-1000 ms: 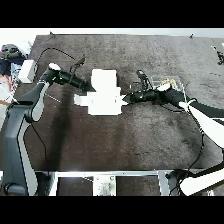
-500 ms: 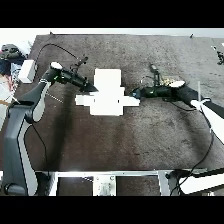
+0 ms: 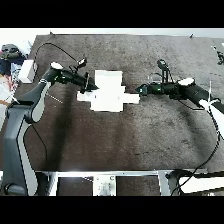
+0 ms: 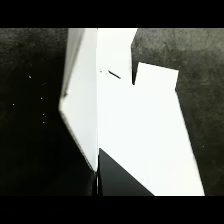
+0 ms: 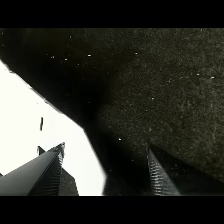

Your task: Fold the box and place the chain.

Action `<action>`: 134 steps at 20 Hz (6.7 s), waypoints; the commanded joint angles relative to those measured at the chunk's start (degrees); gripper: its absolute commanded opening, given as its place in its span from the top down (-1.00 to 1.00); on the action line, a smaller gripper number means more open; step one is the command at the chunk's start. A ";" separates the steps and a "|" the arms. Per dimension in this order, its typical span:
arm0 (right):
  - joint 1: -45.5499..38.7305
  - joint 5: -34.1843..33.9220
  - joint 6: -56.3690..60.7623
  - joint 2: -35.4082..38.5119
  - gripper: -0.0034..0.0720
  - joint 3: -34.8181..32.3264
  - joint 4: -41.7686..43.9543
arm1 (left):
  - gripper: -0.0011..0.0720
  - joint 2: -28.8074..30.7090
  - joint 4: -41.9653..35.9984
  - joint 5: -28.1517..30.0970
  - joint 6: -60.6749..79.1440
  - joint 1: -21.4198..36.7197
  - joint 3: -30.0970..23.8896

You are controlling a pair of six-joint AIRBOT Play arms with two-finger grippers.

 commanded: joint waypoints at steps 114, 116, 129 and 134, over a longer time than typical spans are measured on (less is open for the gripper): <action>14.53 -4.59 -46.23 -4.33 -0.99 3.65 -0.09 | 0.94 6.34 1.29 11.21 16.76 0.04 -15.67; 14.53 -3.74 -46.21 -5.88 -0.99 5.88 -0.15 | 0.94 6.34 1.29 11.15 16.76 0.04 -15.67; 9.64 16.68 -41.42 -18.43 -0.98 23.12 -2.08 | 0.94 6.34 1.29 11.17 16.76 0.04 -15.67; 9.81 26.82 -34.80 -26.45 -0.98 33.29 -7.80 | 0.94 6.34 1.29 11.21 16.76 0.04 -15.67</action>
